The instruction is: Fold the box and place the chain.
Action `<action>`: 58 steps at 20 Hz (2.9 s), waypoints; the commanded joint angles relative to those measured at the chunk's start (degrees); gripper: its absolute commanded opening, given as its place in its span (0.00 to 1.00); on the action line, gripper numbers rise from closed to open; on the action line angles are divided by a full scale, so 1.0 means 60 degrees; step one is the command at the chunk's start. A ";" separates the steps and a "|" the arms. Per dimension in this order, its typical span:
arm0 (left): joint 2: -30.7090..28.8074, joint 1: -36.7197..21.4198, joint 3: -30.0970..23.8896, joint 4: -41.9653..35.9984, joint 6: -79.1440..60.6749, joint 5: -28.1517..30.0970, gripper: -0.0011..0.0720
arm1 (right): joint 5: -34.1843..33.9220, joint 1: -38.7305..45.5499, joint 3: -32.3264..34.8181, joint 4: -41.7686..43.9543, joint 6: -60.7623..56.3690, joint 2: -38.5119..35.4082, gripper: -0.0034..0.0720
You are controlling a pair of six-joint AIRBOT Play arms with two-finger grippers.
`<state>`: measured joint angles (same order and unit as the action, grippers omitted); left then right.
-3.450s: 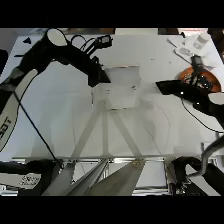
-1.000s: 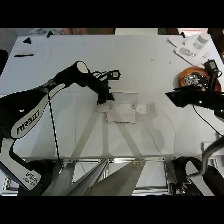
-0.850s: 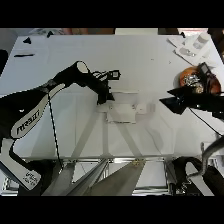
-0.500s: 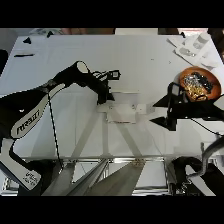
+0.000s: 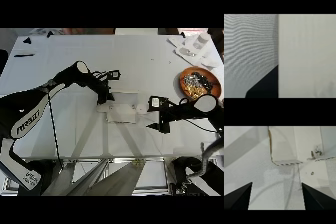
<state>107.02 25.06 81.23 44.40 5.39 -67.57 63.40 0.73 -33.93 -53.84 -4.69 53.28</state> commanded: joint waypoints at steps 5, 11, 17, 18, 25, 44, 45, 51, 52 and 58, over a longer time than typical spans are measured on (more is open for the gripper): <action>-0.0004 0.0007 -0.0007 0.0004 -0.0004 0.0004 0.04 | -0.0331 -0.0069 0.0004 0.0047 0.0055 0.1100 0.95; -0.0004 0.0007 -0.0004 0.0000 -0.0004 0.0000 0.04 | -0.1541 -0.0069 0.0022 0.1086 0.2069 0.1956 0.95; -0.0004 0.0007 -0.0004 0.0004 -0.0004 0.0000 0.04 | -0.3264 -0.0073 0.0459 0.1931 0.2874 0.2586 0.95; -0.0004 0.0007 -0.0004 0.0000 -0.0004 0.0004 0.04 | -0.3446 -0.0073 0.0543 0.2055 0.2962 0.2590 0.95; -0.0004 0.0007 -0.0004 0.0000 -0.0004 0.0000 0.04 | -0.3650 -0.0466 0.1064 0.3206 0.3920 0.2590 0.95; -0.0004 0.0007 -0.0004 0.0000 -0.0004 0.0000 0.04 | -0.4790 -0.0831 0.0747 0.3799 0.1759 0.2590 0.95; -0.0004 0.0007 -0.0007 0.0000 -0.0004 0.0000 0.04 | -0.4794 -0.0831 0.0656 0.3770 0.1789 0.2590 0.95; -0.0004 0.0007 -0.0004 0.0004 -0.0004 0.0004 0.04 | -0.4863 -0.0470 0.0415 0.3767 0.1789 0.2728 0.95; -0.0004 0.0007 -0.0004 0.0000 -0.0004 0.0000 0.04 | -0.4779 -0.0390 0.0353 0.3763 0.1814 0.2787 0.95; -0.0004 0.0007 -0.0004 0.0004 0.0000 0.0000 0.04 | -0.3672 -0.0350 -0.0273 0.3748 0.2674 0.3756 0.95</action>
<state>107.02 25.06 81.21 44.45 5.37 -67.57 38.50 -1.56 -33.91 -31.31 9.39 73.36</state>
